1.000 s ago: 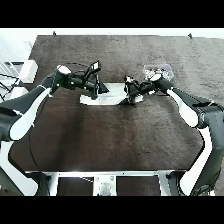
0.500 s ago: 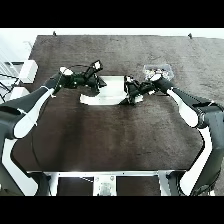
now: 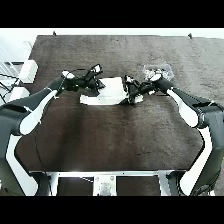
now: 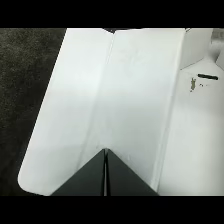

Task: Fold the box and place the chain.

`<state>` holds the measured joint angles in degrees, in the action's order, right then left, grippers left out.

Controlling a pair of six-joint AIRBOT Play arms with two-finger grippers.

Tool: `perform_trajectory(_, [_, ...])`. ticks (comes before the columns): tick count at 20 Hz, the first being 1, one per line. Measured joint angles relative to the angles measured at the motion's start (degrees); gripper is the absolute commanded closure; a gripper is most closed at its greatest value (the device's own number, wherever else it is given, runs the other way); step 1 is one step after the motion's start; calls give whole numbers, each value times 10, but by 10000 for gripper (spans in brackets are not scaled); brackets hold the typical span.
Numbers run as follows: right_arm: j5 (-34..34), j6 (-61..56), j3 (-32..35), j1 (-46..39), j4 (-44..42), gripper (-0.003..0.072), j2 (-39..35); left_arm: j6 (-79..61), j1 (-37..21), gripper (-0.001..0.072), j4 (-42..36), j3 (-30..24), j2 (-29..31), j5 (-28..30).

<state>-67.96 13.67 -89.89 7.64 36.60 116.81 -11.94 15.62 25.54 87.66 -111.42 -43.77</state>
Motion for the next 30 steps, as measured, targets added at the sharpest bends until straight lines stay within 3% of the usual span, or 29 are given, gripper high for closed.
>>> perform_trajectory(5, [0, 2, 0, 0, 0, 135, 0, -1, -4, 691, 16, 6, 9, -15])
perform_trajectory(8, [0, 2, 0, 0, 1, 135, 0, 7, -29, 688, 24, 12, 38, -79])
perform_trajectory(9, [0, 2, 0, 0, 1, 135, 0, 10, -40, 523, 26, 14, 49, -108])
perform_trajectory(10, [0, 2, 0, 0, 1, 136, 0, 13, -50, 146, 31, 15, 60, -133])
perform_trajectory(11, [0, 2, 0, 0, 1, 135, 0, 17, -59, 59, 38, 16, 71, -158])
perform_trajectory(12, [0, 2, 0, 0, 1, 135, 0, 28, -66, 88, 54, 17, 82, -180])
perform_trajectory(15, [0, 1, 0, 0, 1, 135, 0, 81, -69, 87, 147, 17, 99, -220])
perform_trajectory(20, [0, 1, 0, 0, 1, 135, 0, 162, -37, 87, 277, 13, 94, -238])
perform_trajectory(23, [0, 1, 0, 0, 1, 135, 0, 189, -17, 87, 320, 12, 79, -212])
perform_trajectory(30, [0, 1, 0, 0, 1, 135, 0, 168, -12, 88, 325, 25, 60, -172])
